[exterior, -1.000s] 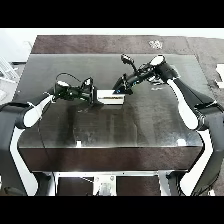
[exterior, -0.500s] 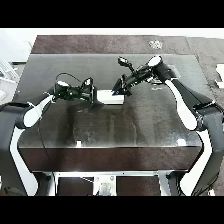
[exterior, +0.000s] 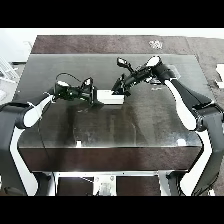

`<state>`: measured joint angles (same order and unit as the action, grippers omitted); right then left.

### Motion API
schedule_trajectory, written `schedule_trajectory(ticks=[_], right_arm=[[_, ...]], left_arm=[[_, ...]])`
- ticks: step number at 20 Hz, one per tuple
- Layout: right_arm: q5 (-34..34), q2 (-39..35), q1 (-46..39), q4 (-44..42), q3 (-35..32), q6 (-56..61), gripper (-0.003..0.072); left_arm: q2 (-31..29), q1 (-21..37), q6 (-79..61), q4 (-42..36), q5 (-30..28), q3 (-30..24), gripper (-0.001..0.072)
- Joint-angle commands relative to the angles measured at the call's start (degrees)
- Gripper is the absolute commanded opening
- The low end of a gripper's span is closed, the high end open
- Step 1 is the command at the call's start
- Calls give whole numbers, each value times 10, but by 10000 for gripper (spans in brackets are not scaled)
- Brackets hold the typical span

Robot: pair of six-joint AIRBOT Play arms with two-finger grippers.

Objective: Fold the box and place the chain.

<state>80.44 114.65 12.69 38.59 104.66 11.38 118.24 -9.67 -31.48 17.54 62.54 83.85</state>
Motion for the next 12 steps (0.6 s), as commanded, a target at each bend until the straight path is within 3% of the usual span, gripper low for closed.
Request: schedule_trajectory(ticks=[1,4,12], right_arm=[[-5,0,0,-2,1,-1,288],[-7,0,0,-2,1,-1,257],[-24,0,0,-2,2,2,257]], left_arm=[[0,0,0,0,0,0,471],[0,0,0,0,0,0,471],[0,0,0,0,0,0,471]])
